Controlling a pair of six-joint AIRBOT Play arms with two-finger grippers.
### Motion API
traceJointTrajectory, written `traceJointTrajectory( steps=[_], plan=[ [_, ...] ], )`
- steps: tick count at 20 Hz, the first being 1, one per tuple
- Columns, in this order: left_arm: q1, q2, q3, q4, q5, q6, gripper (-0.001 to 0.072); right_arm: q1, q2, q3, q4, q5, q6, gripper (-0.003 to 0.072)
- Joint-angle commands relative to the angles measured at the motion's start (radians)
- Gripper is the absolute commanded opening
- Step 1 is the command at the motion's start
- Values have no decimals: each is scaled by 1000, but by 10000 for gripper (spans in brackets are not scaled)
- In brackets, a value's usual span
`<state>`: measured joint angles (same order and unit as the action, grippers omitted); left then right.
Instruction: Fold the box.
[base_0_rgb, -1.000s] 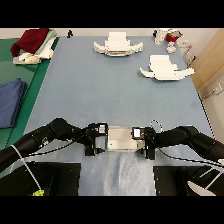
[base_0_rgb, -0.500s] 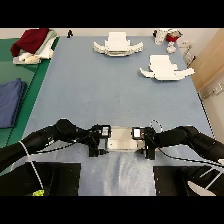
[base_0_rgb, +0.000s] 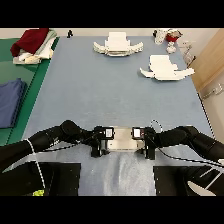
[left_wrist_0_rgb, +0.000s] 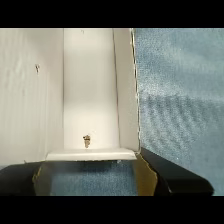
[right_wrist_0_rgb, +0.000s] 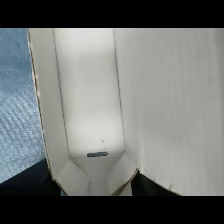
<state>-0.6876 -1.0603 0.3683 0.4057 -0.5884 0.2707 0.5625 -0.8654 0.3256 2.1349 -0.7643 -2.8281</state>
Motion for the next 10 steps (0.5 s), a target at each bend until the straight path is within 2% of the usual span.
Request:
traceJointTrajectory(
  steps=[1, 2, 3, 4, 10],
  plan=[
    [-9, -6, 0, -2, 19, 2, 695, 0, -1, 0, 0, 0, 0, 518],
    [-9, -6, 0, -2, 20, 2, 687, 0, -1, 0, 0, 0, 0, 518],
    [-9, -6, 0, -1, 19, 2, 563, 0, -1, 0, 0, 0, 0, 519],
    [-10, -6, 0, 0, 18, 3, 527, 0, -1, 0, 0, 0, 0, 518],
    [-9, -6, 1, -1, 18, 2, 528, 0, -1, 0, 0, 0, 0, 519]
  ],
)
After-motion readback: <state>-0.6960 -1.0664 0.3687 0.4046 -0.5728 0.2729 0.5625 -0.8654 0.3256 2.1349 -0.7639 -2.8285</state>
